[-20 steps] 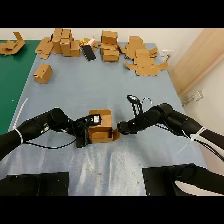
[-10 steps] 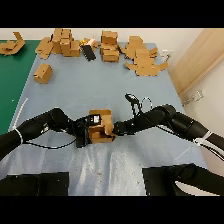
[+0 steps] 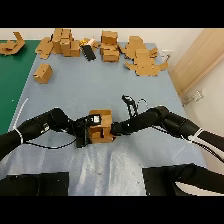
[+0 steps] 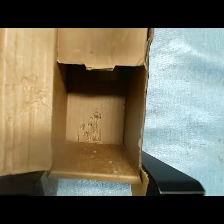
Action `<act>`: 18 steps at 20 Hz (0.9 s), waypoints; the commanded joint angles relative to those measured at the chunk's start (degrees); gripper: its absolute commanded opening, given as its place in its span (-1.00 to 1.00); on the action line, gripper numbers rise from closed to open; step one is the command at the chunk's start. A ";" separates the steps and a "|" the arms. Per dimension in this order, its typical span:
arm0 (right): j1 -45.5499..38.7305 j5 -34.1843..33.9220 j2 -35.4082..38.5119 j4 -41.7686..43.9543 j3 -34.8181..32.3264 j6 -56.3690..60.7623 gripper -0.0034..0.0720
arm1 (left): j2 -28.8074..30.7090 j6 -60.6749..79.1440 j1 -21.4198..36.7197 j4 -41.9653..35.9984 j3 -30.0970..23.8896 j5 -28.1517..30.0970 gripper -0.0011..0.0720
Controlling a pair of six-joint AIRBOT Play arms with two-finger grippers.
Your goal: Fold the box.
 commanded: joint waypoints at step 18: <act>17.66 -20.24 -13.77 -33.90 19.04 37.03 0.08 | 0.04 0.00 0.02 0.02 -0.02 -0.04 0.15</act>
